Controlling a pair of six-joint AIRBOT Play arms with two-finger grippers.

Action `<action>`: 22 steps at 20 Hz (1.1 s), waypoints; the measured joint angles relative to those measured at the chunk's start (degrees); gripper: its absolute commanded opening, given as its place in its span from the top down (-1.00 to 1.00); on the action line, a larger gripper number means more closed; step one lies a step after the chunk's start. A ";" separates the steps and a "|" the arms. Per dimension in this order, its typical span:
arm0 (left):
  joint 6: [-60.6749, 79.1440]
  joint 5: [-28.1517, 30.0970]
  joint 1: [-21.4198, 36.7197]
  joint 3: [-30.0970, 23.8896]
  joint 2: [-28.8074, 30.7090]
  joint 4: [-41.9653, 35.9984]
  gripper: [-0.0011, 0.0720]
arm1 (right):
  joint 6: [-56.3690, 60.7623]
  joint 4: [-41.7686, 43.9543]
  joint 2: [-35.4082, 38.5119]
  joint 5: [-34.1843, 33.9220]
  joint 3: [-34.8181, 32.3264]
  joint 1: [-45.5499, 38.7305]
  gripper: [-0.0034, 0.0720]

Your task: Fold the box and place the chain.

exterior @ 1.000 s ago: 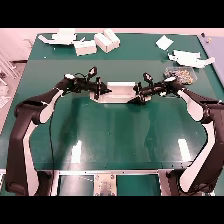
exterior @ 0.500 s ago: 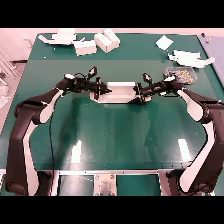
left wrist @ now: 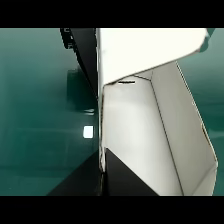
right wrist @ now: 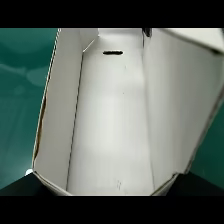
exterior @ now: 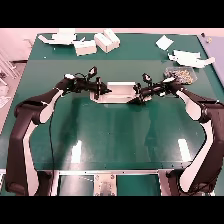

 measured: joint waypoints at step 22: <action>0.02 -0.02 0.00 0.00 0.00 0.00 0.91 | -0.42 1.25 -0.28 2.67 0.44 -0.59 -0.89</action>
